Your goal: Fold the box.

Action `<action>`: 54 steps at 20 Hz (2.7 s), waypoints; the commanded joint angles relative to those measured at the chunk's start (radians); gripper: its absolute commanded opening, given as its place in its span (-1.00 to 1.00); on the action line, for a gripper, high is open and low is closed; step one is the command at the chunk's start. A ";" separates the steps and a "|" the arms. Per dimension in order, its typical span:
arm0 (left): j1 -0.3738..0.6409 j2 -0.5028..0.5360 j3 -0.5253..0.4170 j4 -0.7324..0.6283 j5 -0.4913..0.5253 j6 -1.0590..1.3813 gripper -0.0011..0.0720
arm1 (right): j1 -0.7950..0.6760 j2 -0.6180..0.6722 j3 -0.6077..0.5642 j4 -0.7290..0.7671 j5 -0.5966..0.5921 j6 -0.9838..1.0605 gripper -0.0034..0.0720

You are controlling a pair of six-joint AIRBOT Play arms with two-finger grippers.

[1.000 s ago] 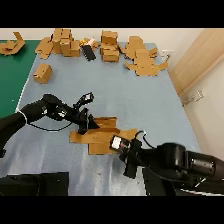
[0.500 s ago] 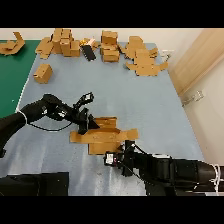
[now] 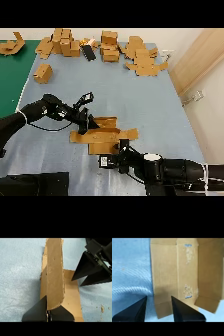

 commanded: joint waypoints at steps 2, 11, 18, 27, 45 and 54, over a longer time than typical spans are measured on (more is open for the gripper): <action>0.000 0.000 0.000 0.000 0.000 0.001 -0.94 | -0.016 -0.006 0.010 -0.079 -0.005 0.039 0.31; 0.000 0.000 0.000 0.000 0.000 0.000 -0.94 | -0.037 0.007 0.056 -0.101 -0.001 0.039 0.31; 0.001 0.000 0.000 0.000 0.001 0.000 -0.94 | -0.064 0.005 0.060 -0.215 0.017 0.039 0.61; 0.000 0.000 0.000 0.000 0.000 0.000 -0.94 | -0.286 0.062 0.060 0.024 0.126 -0.035 1.00; 0.000 0.000 0.000 0.000 0.000 0.001 -0.94 | -0.702 0.044 0.079 1.294 0.005 -1.501 0.99; 0.000 0.000 0.000 0.000 0.000 0.000 -0.94 | -0.771 -0.229 0.261 1.349 -0.204 -1.653 0.99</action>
